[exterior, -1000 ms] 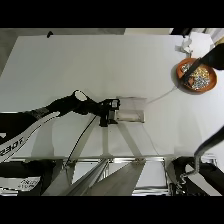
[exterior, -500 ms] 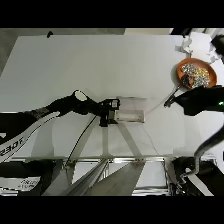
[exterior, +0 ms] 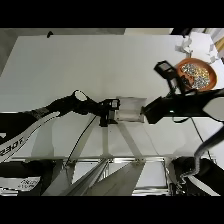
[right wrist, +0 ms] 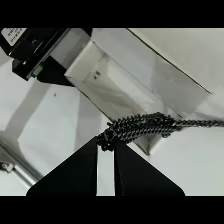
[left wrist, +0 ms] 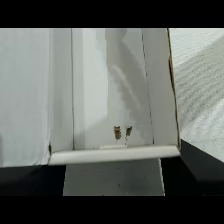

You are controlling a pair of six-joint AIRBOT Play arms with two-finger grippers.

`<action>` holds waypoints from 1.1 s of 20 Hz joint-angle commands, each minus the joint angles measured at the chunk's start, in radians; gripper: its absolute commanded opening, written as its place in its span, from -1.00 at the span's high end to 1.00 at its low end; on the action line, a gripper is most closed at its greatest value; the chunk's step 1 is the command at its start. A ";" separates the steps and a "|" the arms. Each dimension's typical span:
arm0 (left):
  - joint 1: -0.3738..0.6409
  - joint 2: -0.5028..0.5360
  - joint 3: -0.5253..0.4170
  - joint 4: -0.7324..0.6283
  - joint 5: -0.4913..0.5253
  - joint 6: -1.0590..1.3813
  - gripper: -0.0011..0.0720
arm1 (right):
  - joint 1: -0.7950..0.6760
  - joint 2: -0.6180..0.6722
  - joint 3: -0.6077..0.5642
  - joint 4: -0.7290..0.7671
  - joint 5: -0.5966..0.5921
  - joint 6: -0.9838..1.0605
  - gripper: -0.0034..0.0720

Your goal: Fold the box and place the chain.

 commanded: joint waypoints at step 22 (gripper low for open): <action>0.000 0.000 0.000 0.000 0.000 0.000 0.89 | 0.112 -0.383 0.021 -0.068 -0.066 0.002 0.38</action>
